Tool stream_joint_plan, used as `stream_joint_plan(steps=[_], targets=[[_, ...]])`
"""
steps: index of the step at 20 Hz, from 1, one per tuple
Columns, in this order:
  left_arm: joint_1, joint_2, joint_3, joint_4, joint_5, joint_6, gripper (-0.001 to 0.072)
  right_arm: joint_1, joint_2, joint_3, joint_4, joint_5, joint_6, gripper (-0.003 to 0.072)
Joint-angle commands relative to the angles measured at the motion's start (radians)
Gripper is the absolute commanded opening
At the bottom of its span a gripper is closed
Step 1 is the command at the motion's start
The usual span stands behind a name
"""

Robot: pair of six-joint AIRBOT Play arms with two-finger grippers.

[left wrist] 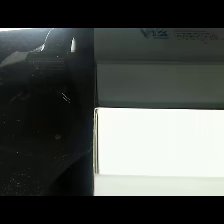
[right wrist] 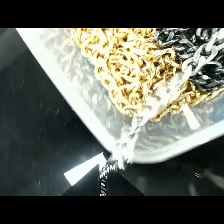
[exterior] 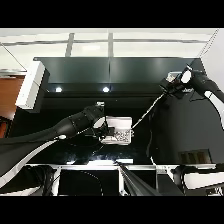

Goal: Fold the box and place the chain.

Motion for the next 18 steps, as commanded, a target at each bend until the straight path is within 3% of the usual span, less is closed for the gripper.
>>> stream_joint_plan(steps=[1,3,5,9,11,14,18], targets=[[0.000,0.000,0.001,-0.001,-0.004,0.000,0.0031,-0.003,0.073,0.011,0.014,0.153,-0.293,0.0007],[0.000,0.000,0.001,-0.003,0.000,0.000,0.0032,0.009,0.187,0.010,0.019,0.319,-0.526,0.0008],[0.000,0.000,0.001,-0.003,0.005,0.000,0.0031,0.016,0.339,0.010,0.034,0.424,-0.603,0.0008],[0.000,0.000,0.001,-0.003,0.009,0.000,0.0031,0.026,0.713,0.010,0.124,0.413,-0.608,0.0008],[0.000,0.000,0.001,-0.003,0.009,0.000,0.0031,0.027,0.840,0.010,0.215,0.421,-0.609,0.0008],[0.000,0.000,0.001,-0.002,0.009,0.000,0.0031,0.027,0.922,0.010,0.355,0.505,-0.624,0.0008],[0.000,0.000,0.001,-0.002,0.010,0.000,0.0031,0.033,0.920,-0.015,0.577,0.665,-0.701,0.0007]])
